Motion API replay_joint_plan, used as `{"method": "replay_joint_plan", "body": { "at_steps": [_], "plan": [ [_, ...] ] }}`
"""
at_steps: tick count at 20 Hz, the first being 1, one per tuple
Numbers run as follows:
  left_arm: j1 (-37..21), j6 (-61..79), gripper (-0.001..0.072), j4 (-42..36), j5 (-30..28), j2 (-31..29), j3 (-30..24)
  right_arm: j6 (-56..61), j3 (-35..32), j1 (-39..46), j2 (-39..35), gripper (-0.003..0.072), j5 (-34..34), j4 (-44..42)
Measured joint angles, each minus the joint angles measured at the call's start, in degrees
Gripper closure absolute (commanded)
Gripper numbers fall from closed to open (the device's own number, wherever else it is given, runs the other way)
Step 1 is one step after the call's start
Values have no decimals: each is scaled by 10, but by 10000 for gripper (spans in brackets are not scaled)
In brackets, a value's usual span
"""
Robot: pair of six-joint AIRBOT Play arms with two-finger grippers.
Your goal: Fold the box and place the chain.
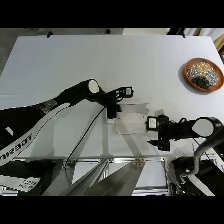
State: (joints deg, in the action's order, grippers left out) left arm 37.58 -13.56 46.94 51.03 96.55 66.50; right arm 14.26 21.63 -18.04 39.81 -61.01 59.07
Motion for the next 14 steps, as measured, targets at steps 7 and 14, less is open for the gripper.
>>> {"method": "replay_joint_plan", "body": {
  "at_steps": [7,14],
  "plan": [
    [0,0,696,0,1,0,0,-47,-40,-31,11,75,108,30],
    [0,0,696,0,2,0,0,-54,-72,-52,22,75,213,36]
  ]
}}
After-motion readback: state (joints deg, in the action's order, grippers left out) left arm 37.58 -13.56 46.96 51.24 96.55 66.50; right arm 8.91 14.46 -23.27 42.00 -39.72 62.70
